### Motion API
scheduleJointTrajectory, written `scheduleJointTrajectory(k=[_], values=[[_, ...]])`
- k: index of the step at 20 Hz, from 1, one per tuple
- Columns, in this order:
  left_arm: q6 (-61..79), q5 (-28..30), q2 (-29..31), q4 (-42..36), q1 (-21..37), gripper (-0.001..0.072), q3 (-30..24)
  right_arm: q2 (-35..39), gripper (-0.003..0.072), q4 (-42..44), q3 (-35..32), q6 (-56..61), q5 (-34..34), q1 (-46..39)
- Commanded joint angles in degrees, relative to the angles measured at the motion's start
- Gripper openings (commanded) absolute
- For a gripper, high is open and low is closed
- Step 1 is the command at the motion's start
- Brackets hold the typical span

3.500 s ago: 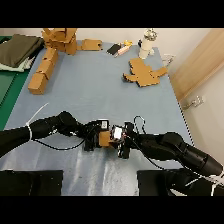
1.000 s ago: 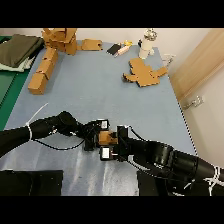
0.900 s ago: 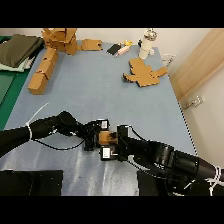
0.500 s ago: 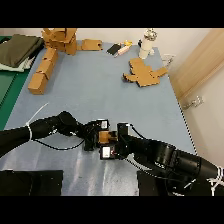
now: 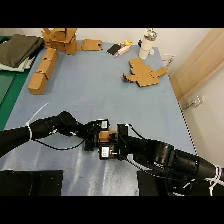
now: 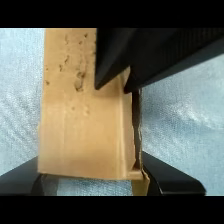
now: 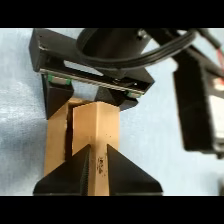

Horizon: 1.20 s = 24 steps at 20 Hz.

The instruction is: Fold the box.

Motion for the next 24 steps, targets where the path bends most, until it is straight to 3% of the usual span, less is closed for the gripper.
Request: scheduleJointTrajectory(k=[1, 10, 11, 12, 14, 16, 18, 20, 24], values=[[0.04, 0.0, 0.02, 0.02, -0.02, 0.0544, 0.04, -1.01, 0.0124, 1.44, 0.04, 0.11, -0.11, 0.66], [0.04, 0.0, 0.02, 0.02, -0.02, 0.0544, 0.04, -1.25, 0.0129, 7.76, 0.17, 0.11, -2.19, 3.98], [0.04, 0.0, 0.02, 0.02, -0.02, 0.0544, 0.04, -0.26, 0.0194, 7.76, 0.9, 1.09, -3.5, 3.98], [0.04, 0.0, 0.02, 0.02, -0.02, 0.0544, 0.04, 1.42, 0.0238, 7.78, 2.29, 4.81, -5.95, 3.93], [0.04, 0.0, 0.02, 0.02, -0.02, 0.0544, 0.04, 6.21, 0.0219, 8.81, 5.6, 20.61, -12.9, 3.93], [0.04, 0.0, 0.02, 0.02, -0.02, 0.0544, 0.04, 10.73, 0.0005, 12.37, 5.31, 43.06, -18.27, 2.49], [0.04, 0.0, 0.02, 0.02, -0.02, 0.0544, 0.04, 13.66, 0.0004, 17.57, 1.46, 61.96, -18.49, 0.37], [0.04, 0.0, 0.02, 0.02, -0.02, 0.0544, 0.04, 15.69, 0.0003, 23.87, -4.9, 72.96, -8.63, -1.38], [0.04, 0.0, 0.02, 0.02, -0.02, 0.0544, 0.04, 14.43, 0.0003, 32.0, -18.4, 87.17, 29.83, -4.35]])
